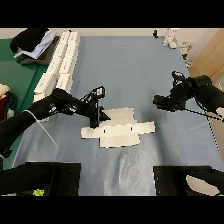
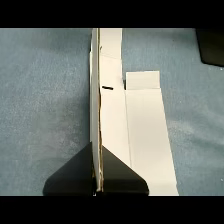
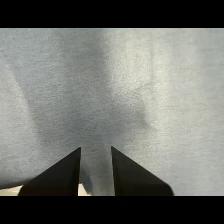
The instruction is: Fold the box.
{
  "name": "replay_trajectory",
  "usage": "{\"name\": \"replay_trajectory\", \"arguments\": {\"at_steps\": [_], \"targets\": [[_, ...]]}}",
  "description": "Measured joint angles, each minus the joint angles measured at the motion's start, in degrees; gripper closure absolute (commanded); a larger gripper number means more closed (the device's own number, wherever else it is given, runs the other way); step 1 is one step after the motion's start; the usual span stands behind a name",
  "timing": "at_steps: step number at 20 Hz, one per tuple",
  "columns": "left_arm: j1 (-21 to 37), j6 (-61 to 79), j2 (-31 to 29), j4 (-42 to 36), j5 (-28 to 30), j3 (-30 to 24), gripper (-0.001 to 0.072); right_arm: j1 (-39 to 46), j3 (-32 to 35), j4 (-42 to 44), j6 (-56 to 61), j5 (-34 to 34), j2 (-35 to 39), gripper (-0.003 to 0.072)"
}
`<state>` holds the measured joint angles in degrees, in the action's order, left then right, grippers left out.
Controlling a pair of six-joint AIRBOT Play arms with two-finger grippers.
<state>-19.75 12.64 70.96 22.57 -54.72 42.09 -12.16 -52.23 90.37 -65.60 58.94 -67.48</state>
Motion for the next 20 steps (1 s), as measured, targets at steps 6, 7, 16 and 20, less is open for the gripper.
{"name": "replay_trajectory", "arguments": {"at_steps": [6, 7, 16, 20], "targets": [[0.07, 1.25, 0.52, -0.17, -1.4, 0.59, 0.0698, -0.04, 0.0, 0.42, 0.0, -0.17, -0.04, 0.0405], [0.04, 1.29, 0.63, -0.17, -1.75, 0.83, 0.0698, -0.07, 0.0, 0.46, 0.0, -0.17, -0.04, 0.0405], [-0.79, 0.09, 0.85, 3.56, -1.79, 1.44, 0.0698, -0.04, 0.0, 0.55, 0.0, -0.22, -0.04, 0.0405], [-1.55, -0.66, 0.87, 4.24, -1.53, 1.44, 0.0697, -0.04, 0.0, 0.57, 0.0, -0.24, -0.04, 0.0405]]}}
